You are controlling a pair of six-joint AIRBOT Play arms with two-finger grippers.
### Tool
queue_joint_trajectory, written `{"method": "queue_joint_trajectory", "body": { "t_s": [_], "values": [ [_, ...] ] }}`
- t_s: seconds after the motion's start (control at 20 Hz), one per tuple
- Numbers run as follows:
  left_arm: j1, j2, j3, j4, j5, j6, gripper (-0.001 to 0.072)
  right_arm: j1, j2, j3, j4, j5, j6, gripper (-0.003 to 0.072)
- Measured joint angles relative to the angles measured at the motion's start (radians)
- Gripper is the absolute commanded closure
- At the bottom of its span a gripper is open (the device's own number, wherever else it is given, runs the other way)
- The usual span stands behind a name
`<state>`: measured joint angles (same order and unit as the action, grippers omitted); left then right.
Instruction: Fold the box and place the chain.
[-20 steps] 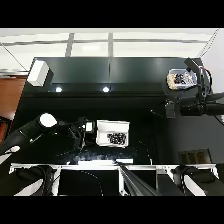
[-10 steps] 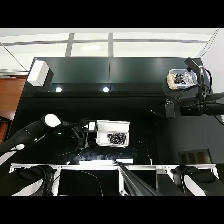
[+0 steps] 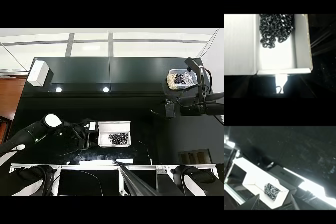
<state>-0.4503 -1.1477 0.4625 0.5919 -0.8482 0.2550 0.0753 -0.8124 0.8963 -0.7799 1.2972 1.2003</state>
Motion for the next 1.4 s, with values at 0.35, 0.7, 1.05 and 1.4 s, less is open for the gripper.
{"method": "queue_joint_trajectory", "body": {
  "t_s": [0.35, 0.7, 1.05, 1.4],
  "values": [
    [-0.019, 0.000, 0.000, 0.041, -0.018, -0.104, -0.0002, 0.000, 0.000, 0.000, 0.000, 0.000, 0.000, 0.0218],
    [-0.022, 0.000, 0.000, 0.061, -0.031, -0.195, -0.0003, 0.000, 0.000, 0.000, 0.000, 0.000, 0.000, 0.0218],
    [-0.080, 0.000, 0.000, 0.040, -0.010, -0.210, -0.0003, 0.000, 0.000, 0.000, 0.000, 0.000, 0.000, 0.0218],
    [-0.117, 0.001, 0.000, 0.019, 0.064, -0.210, -0.0003, 0.000, 0.000, 0.000, 0.000, 0.000, 0.000, 0.0218]
  ]
}}
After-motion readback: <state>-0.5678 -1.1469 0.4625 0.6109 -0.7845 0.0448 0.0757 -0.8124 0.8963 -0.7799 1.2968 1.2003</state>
